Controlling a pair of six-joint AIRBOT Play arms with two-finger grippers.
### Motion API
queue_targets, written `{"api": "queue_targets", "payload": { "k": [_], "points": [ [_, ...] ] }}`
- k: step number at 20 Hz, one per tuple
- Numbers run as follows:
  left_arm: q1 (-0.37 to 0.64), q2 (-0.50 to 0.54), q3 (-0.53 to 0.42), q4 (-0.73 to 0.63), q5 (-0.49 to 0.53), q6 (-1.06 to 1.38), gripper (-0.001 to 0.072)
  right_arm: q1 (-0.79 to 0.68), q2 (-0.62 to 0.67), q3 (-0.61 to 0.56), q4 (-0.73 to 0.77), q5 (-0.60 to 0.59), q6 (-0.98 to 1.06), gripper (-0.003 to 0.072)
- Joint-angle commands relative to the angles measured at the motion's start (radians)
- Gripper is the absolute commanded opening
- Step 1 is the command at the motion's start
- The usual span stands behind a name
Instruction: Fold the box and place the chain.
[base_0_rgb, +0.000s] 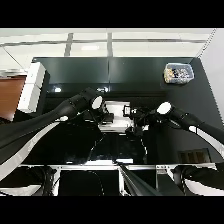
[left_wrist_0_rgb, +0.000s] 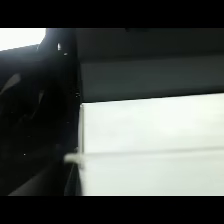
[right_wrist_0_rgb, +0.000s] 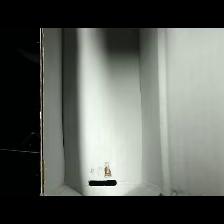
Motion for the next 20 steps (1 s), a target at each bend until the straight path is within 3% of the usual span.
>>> {"api": "queue_targets", "payload": {
  "k": [1, 2, 4, 6, 7, 8, 9, 13, 17, 19, 20],
  "points": [
    [0.005, -0.001, 0.004, 0.014, -0.003, -0.052, 0.0229, 0.001, 0.000, 0.001, 0.000, 0.000, 0.000, 0.0131],
    [0.007, -0.002, 0.004, 0.013, -0.002, -0.055, 0.0135, 0.001, 0.000, 0.001, 0.000, 0.001, 0.000, 0.0130],
    [0.008, -0.005, 0.004, 0.009, -0.002, -0.055, 0.0026, 0.001, 0.000, 0.001, 0.000, 0.000, 0.000, 0.0131],
    [0.007, -0.011, 0.004, -0.006, -0.004, -0.054, 0.0026, 0.001, 0.000, 0.001, 0.000, 0.000, 0.000, 0.0134],
    [0.006, -0.011, 0.004, -0.005, -0.003, -0.054, 0.0026, 0.001, 0.000, 0.001, 0.004, -0.007, 0.003, 0.0309],
    [0.006, -0.011, 0.004, -0.006, -0.003, -0.054, 0.0026, 0.001, 0.001, 0.002, 0.012, -0.026, 0.023, 0.0676],
    [0.007, -0.011, 0.004, -0.005, -0.003, -0.054, 0.0027, 0.000, 0.009, 0.001, 0.010, -0.029, 0.043, 0.0712],
    [0.007, -0.009, 0.005, -0.012, -0.008, -0.043, 0.0027, -0.031, 0.117, 0.001, -0.156, 0.043, 0.139, 0.0707],
    [0.006, -0.009, 0.005, -0.013, -0.003, -0.043, 0.0028, -0.042, 0.150, 0.001, -0.160, 0.082, 0.140, 0.0703],
    [0.006, -0.010, 0.005, -0.013, -0.003, -0.042, 0.0028, -0.035, 0.148, 0.001, -0.135, 0.068, 0.117, 0.0322],
    [0.006, -0.009, 0.005, -0.013, -0.004, -0.043, 0.0029, -0.026, 0.143, 0.001, -0.112, 0.061, 0.102, 0.0220]
  ]
}}
